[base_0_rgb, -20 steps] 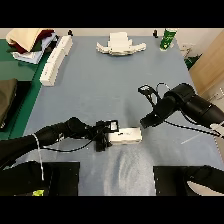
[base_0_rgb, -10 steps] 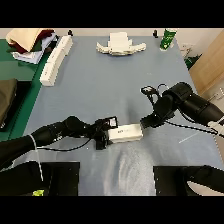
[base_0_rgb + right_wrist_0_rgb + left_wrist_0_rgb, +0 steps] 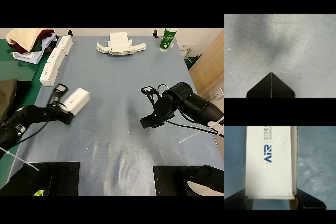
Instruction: Fold the box.
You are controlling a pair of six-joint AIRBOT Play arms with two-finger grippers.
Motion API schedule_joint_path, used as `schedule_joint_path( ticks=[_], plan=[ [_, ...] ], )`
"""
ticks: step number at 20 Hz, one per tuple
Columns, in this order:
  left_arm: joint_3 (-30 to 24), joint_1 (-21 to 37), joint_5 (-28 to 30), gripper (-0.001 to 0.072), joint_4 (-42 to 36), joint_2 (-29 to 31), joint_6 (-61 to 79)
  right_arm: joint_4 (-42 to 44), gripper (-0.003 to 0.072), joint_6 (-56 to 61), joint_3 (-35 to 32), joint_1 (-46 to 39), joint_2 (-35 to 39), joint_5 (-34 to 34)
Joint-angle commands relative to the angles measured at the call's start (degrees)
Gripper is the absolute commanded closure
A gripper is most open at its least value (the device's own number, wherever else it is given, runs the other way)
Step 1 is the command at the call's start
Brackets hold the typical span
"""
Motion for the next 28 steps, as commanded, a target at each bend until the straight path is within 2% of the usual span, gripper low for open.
schedule_joint_path(
  ticks=[1,3,5,10,13,17,21,28],
  plan=[
    [0.5,16.9,1.7,0.0244,6.5,-0.9,-7.0,0.0,0.0681,0.0,0.1,0.0,0.0,0.0],
    [2.8,21.7,3.5,0.0244,6.5,-5.4,-7.0,0.0,0.0681,0.0,0.1,0.0,0.0,0.0],
    [6.7,23.2,3.7,0.0243,6.5,-11.5,-7.0,0.0,0.0681,0.0,0.1,0.0,0.0,0.0],
    [18.1,23.4,4.2,0.0243,3.5,-25.1,-7.0,0.0,0.0681,0.0,0.1,0.0,0.0,0.0],
    [24.1,23.4,4.3,0.0244,-1.5,-30.5,-5.9,0.0,0.0681,0.0,0.1,0.0,0.0,0.0],
    [30.1,22.5,4.8,0.0243,-2.6,-36.5,-5.9,0.0,0.0681,0.0,0.0,0.0,0.0,0.0],
    [32.6,21.2,5.7,0.0244,-2.6,-40.3,-5.9,0.0,0.0681,0.0,0.1,0.0,0.0,0.0],
    [32.6,21.2,5.7,0.0243,-2.6,-40.5,-5.9,0.0,0.0681,0.0,0.1,0.0,0.0,0.0]
  ],
)
